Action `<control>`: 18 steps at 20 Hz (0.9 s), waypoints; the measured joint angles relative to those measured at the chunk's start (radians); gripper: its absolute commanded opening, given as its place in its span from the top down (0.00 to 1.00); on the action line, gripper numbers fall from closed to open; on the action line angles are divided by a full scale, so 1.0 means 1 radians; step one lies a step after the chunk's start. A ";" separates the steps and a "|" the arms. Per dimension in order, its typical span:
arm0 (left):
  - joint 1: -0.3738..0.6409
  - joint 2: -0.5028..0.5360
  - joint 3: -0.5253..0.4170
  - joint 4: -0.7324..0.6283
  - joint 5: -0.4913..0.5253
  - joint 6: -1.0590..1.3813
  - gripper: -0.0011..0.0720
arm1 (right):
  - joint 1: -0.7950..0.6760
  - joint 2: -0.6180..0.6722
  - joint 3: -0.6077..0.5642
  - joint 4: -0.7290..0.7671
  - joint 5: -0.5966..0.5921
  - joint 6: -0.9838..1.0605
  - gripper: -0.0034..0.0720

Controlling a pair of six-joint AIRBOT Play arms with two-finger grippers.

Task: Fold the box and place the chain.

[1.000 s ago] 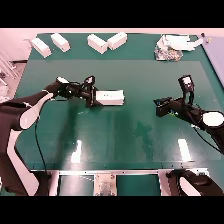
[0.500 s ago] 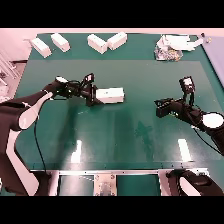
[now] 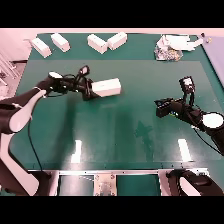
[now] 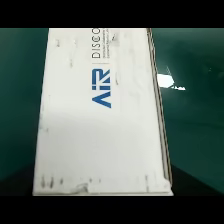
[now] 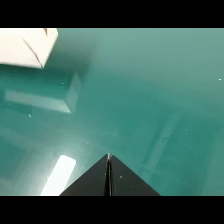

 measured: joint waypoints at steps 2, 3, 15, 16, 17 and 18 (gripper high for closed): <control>0.042 0.054 -0.010 0.016 0.032 -0.072 0.97 | 0.000 0.000 0.000 0.000 0.000 0.000 0.94; 0.066 0.087 -0.020 0.023 0.057 -0.113 0.97 | 0.000 0.000 0.000 0.000 0.000 0.000 0.94; 0.242 0.459 -0.394 0.053 0.755 -0.498 0.96 | 0.000 0.000 0.000 0.024 0.000 0.004 0.94; 0.245 0.468 -0.428 0.057 0.788 -0.513 0.96 | 0.000 0.000 0.000 0.032 0.000 0.004 0.94; 0.247 0.472 -0.459 0.057 0.816 -0.526 0.96 | 0.000 0.000 0.000 0.041 0.000 0.004 0.94; 0.247 0.474 -0.489 0.057 0.845 -0.538 0.96 | 0.000 0.000 0.000 0.048 0.000 0.004 0.94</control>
